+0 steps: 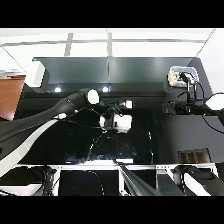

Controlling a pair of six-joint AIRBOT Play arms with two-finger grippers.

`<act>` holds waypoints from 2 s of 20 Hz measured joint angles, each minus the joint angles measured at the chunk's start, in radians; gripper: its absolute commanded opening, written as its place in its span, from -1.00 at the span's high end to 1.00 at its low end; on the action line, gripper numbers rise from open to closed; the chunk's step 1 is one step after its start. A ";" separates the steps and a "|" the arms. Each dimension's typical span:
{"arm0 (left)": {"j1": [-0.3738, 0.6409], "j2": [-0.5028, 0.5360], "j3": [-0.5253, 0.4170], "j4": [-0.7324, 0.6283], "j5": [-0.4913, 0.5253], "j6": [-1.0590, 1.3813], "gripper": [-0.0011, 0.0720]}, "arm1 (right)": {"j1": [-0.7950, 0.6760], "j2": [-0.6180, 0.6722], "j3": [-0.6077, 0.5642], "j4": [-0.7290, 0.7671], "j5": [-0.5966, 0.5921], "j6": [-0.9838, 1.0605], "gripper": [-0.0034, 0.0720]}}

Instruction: Fold the box and place the chain.

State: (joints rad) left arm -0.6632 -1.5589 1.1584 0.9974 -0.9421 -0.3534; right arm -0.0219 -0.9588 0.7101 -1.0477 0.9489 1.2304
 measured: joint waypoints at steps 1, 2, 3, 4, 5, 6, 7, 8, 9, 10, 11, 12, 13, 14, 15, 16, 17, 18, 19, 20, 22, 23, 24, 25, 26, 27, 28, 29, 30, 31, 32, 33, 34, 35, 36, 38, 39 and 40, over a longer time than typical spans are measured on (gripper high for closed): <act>0.018 0.023 0.008 0.030 -0.016 -0.061 0.12 | 0.000 0.000 0.000 0.000 0.002 0.000 0.88; 0.042 0.045 0.013 0.066 -0.042 -0.125 0.12 | 0.000 0.000 0.000 0.000 0.004 0.000 0.88; 0.079 0.072 0.015 0.105 -0.079 -0.203 0.12 | 0.000 0.000 0.000 0.000 0.007 0.000 0.88; 0.125 0.101 0.016 0.156 -0.091 -0.281 0.12 | 0.000 0.000 0.000 0.000 0.009 0.000 0.88; 0.176 0.127 0.011 0.193 -0.113 -0.351 0.12 | 0.000 0.000 0.000 0.000 0.010 0.000 0.88; 0.239 0.158 0.000 0.229 -0.151 -0.423 0.12 | 0.000 0.000 0.000 0.000 0.010 0.000 0.88; 0.307 0.187 -0.017 0.251 -0.176 -0.489 0.12 | 0.000 0.000 0.000 0.000 0.011 0.000 0.88; 0.381 0.216 -0.039 0.275 -0.178 -0.552 0.12 | 0.000 0.000 0.000 0.000 0.011 0.000 0.88; 0.467 0.247 -0.066 0.299 -0.188 -0.613 0.12 | 0.000 0.000 0.000 0.000 0.011 0.000 0.88; 0.549 0.274 -0.097 0.312 -0.201 -0.665 0.12 | 0.000 0.000 0.000 0.000 0.012 0.000 0.88; 0.637 0.298 -0.131 0.322 -0.207 -0.710 0.12 | 0.000 0.000 0.000 0.000 0.011 0.000 0.88; 0.717 0.315 -0.160 0.324 -0.205 -0.748 0.12 | 0.000 0.000 0.000 0.000 0.011 0.000 0.88; 0.804 0.328 -0.190 0.332 -0.195 -0.780 0.12 | 0.000 0.000 0.000 0.000 0.010 0.000 0.88; 0.886 0.337 -0.216 0.339 -0.182 -0.808 0.12 | 0.000 0.000 0.000 0.000 0.009 0.000 0.88; 0.956 0.343 -0.233 0.343 -0.153 -0.826 0.12 | 0.000 0.000 0.000 0.000 0.006 0.000 0.88; 1.019 0.347 -0.246 0.344 -0.108 -0.840 0.12 | 0.000 0.000 0.000 0.000 0.006 0.000 0.88; 1.068 0.348 -0.255 0.332 -0.077 -0.849 0.12 | 0.000 0.000 0.000 0.000 0.005 0.000 0.88; 1.110 0.347 -0.261 0.305 -0.037 -0.838 0.12 | 0.000 0.000 0.000 0.000 0.002 0.000 0.88; 1.138 0.341 -0.261 0.278 0.002 -0.805 0.12 | 0.000 0.000 0.000 0.000 0.000 0.000 0.88; 1.158 0.328 -0.256 0.248 0.026 -0.763 0.12 | 0.000 0.000 0.000 0.001 -0.003 0.000 0.88; 1.180 0.290 -0.229 0.219 0.066 -0.698 0.12 | 0.000 0.000 0.000 0.001 -0.014 0.000 0.88; 1.185 0.267 -0.211 0.213 0.084 -0.678 0.12 | 0.000 0.000 0.000 0.001 -0.020 0.000 0.88; 1.189 0.239 -0.187 0.210 0.093 -0.662 0.12 | 0.000 0.000 0.000 0.001 -0.029 0.000 0.88; 1.190 0.213 -0.163 0.204 0.107 -0.652 0.12 | 0.000 0.000 0.000 0.001 -0.039 0.000 0.88; 1.188 0.185 -0.137 0.199 0.121 -0.644 0.12 | 0.000 0.000 0.000 0.001 -0.047 0.000 0.88; 1.183 0.159 -0.113 0.198 0.122 -0.638 0.12 | 0.000 0.000 0.000 0.001 -0.057 0.000 0.88; 1.175 0.132 -0.089 0.198 0.126 -0.633 0.12 | 0.000 0.000 0.000 0.001 -0.068 0.000 0.88; 1.167 0.107 -0.066 0.196 0.139 -0.629 0.12 | 0.000 0.000 0.000 0.001 -0.075 0.000 0.88; 1.157 0.083 -0.048 0.196 0.148 -0.628 0.12 | 0.000 0.000 0.000 0.001 -0.084 0.000 0.88; 1.147 0.062 -0.032 0.197 0.150 -0.624 0.11 | 0.000 0.000 0.000 0.001 -0.090 0.000 0.88; 1.138 0.039 -0.018 0.197 0.169 -0.624 -0.20 | 0.000 0.000 0.000 0.001 -0.093 0.000 0.88; 1.131 0.023 -0.006 0.196 0.178 -0.621 -1.00 | 0.000 0.000 0.000 0.001 -0.097 0.000 0.88; 1.124 0.008 0.003 0.196 0.192 -0.622 -0.99 | 0.000 0.000 0.000 0.001 -0.100 0.000 0.88; 1.118 0.000 0.012 0.195 0.206 -0.622 -0.99 | 0.000 0.000 0.000 0.001 -0.101 0.000 0.88; 1.113 -0.003 0.026 0.195 0.211 -0.622 -0.98 | 0.000 0.000 0.000 0.002 -0.103 0.000 0.88; 1.108 0.006 0.070 0.198 0.201 -0.626 -0.98 | 0.000 0.000 0.000 0.004 -0.106 0.000 0.88; 1.106 0.019 0.104 0.198 0.191 -0.634 -0.98 | 0.000 0.000 0.000 0.007 -0.106 0.000 0.88; 1.106 0.036 0.137 0.198 0.171 -0.650 -0.98 | 0.000 0.000 0.000 0.013 -0.108 0.000 0.88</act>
State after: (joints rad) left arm 0.4427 -1.5230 1.2953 1.1950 -0.7712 -1.0039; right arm -0.0219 -0.9588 0.7101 -1.0344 0.8410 1.2304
